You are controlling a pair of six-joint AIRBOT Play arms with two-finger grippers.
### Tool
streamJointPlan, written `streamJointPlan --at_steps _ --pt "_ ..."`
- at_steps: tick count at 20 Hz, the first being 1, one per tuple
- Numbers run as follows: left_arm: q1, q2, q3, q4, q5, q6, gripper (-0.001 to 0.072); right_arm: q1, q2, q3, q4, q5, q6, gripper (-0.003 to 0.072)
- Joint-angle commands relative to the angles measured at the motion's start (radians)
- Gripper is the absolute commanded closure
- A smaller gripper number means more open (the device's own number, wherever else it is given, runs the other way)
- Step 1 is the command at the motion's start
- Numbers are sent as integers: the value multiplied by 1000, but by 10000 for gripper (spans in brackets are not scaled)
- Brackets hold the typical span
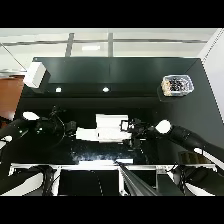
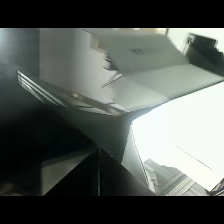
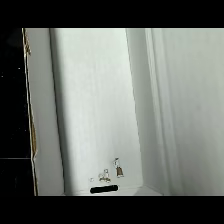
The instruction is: Fold the box and place the chain.
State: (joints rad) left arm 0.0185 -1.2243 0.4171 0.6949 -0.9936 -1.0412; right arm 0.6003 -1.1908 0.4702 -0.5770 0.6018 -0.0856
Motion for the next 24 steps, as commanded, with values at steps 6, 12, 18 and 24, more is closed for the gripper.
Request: streamJointPlan --at_steps 6,12,18,24 --pt "-48 31 39 -23 -146 42 34 0 0 0 0 0 0 147" --pt "-130 130 48 -51 -158 -30 34 0 0 0 0 -1 0 147" --pt "-254 207 50 -49 -3 -120 34 0 0 0 0 -1 0 147" --pt "-334 208 50 -48 62 -167 34 0 0 0 0 -1 0 147"
